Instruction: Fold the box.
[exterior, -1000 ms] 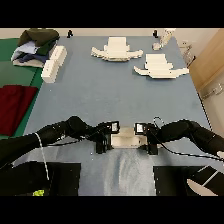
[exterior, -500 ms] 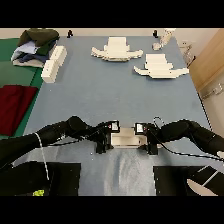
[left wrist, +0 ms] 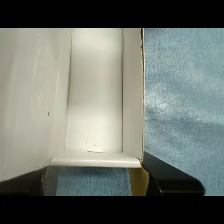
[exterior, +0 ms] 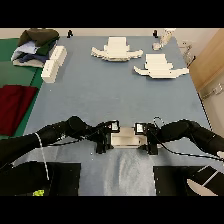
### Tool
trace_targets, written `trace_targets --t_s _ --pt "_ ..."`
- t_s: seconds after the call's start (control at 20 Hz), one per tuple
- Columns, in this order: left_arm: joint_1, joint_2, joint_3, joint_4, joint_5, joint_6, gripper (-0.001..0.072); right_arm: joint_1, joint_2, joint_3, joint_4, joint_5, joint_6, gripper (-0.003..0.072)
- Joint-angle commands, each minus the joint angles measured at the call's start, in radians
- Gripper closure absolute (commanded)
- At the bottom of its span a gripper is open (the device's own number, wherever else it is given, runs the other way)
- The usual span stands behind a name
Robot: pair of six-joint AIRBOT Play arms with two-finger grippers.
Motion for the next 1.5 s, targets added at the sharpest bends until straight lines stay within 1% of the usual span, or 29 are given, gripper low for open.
trace_targets --t_s 0.0,0.7,0.75,0.8,0.85,0.95,1.1,1.25,1.3,1.45 --pt "0.0 0.0 0.0 0.0 -0.001 0.0 0.0195 0.0 0.0 0.0 0.0 0.0 0.001 0.0182" --pt "0.0 0.0 0.0 0.001 -0.001 0.0 0.0195 0.0 0.0 0.001 0.001 0.005 0.002 0.0179" --pt "0.0 0.0 0.0 0.001 -0.001 0.0 0.0195 0.0 0.0 0.002 0.002 0.005 0.026 0.0133" --pt "0.0 0.0 0.0 0.001 -0.001 0.0 0.0195 0.0 0.001 0.002 0.0 0.005 0.064 0.0034" --pt "0.0 0.0 0.0 0.0 0.0 0.0 0.0195 0.0 0.005 0.002 0.0 0.005 0.079 -0.0022" --pt "0.0 0.0 0.0 0.001 -0.001 0.0 0.0196 0.0 0.024 0.003 -0.018 -0.005 0.088 -0.0022" --pt "0.0 0.0 0.0 0.001 0.0 0.0 0.0195 0.0 0.08 0.035 -0.143 -0.098 0.249 -0.0022" --pt "0.0 0.0 0.0 0.0 0.0 0.0 0.0195 0.0 0.15 0.085 -0.311 -0.267 0.486 -0.0021" --pt "0.0 0.0 0.0 0.0 -0.001 0.0 0.0195 0.0 0.172 0.102 -0.346 -0.318 0.577 -0.002" --pt "0.0 0.0 0.0 0.001 0.0 0.0 0.0195 0.0 0.222 0.174 -0.415 -0.412 1.028 -0.0017"
